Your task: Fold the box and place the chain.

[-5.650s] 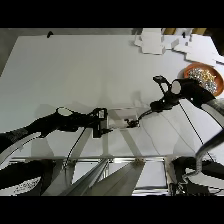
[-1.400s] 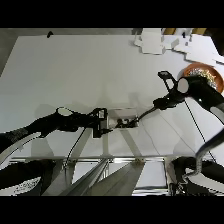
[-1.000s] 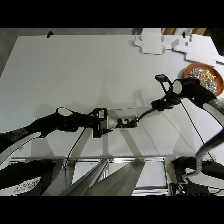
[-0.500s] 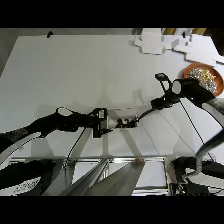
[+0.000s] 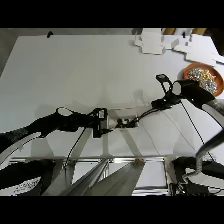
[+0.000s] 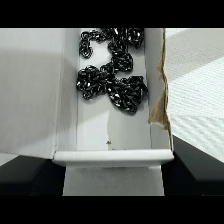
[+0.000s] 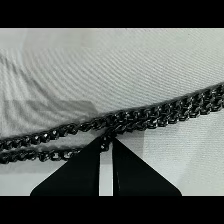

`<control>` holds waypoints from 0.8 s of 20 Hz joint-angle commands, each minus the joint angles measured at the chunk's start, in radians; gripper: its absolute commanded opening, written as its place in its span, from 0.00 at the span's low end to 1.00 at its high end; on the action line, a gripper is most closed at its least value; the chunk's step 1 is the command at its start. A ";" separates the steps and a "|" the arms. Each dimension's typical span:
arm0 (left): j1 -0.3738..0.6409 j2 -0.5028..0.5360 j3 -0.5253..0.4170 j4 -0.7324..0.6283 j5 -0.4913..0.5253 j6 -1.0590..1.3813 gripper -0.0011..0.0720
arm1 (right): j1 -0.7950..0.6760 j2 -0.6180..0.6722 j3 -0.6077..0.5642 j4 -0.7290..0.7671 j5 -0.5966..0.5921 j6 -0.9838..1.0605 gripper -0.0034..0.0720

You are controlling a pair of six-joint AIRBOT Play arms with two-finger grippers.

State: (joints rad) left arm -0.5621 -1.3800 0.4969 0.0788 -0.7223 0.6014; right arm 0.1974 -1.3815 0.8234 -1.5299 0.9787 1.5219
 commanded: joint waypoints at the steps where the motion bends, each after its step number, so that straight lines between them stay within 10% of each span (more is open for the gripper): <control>1: 0.000 0.000 0.000 0.000 0.000 0.000 0.30 | 0.000 0.015 -0.010 0.003 0.012 -0.012 0.07; 16: 0.000 0.000 0.000 0.000 0.000 0.000 0.30 | 0.148 0.517 -0.010 0.167 0.133 -0.090 0.07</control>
State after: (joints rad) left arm -0.5621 -1.3800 0.4969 0.0788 -0.7227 0.6018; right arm 0.2848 -0.9447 0.8131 -1.4322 1.0992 1.4399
